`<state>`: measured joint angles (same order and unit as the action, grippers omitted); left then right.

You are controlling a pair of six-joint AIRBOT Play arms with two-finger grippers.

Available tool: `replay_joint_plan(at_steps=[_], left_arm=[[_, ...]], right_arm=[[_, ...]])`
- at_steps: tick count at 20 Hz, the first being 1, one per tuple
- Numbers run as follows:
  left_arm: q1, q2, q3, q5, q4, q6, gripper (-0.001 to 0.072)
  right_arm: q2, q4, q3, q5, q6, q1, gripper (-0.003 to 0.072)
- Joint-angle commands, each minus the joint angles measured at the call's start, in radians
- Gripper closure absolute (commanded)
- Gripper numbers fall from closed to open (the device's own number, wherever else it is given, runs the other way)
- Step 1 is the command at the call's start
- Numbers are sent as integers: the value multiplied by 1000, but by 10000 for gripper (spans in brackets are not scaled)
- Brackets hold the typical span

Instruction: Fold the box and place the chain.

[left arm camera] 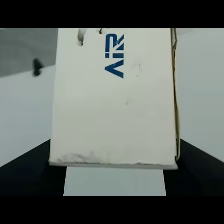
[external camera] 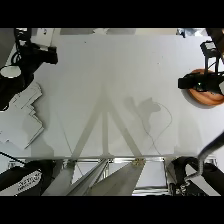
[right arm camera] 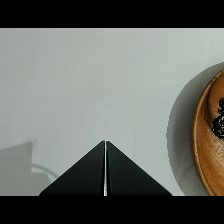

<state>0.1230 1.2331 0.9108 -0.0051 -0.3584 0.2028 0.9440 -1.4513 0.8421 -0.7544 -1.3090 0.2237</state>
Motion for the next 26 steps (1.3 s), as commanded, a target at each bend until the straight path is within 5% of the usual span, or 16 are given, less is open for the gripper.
replay_joint_plan(at_steps=[1,9,15,26], left_arm=[[102,36,0,-8,82,7,698],[164,185,-6,-120,82,8,699],[165,280,-83,-104,76,30,698],[166,306,-126,-113,-80,32,697]], right_arm=[[-1,0,0,0,0,1,675],[-1,0,1,0,0,1,675],[-1,0,1,0,0,1,675],[-1,0,1,0,0,1,675]])
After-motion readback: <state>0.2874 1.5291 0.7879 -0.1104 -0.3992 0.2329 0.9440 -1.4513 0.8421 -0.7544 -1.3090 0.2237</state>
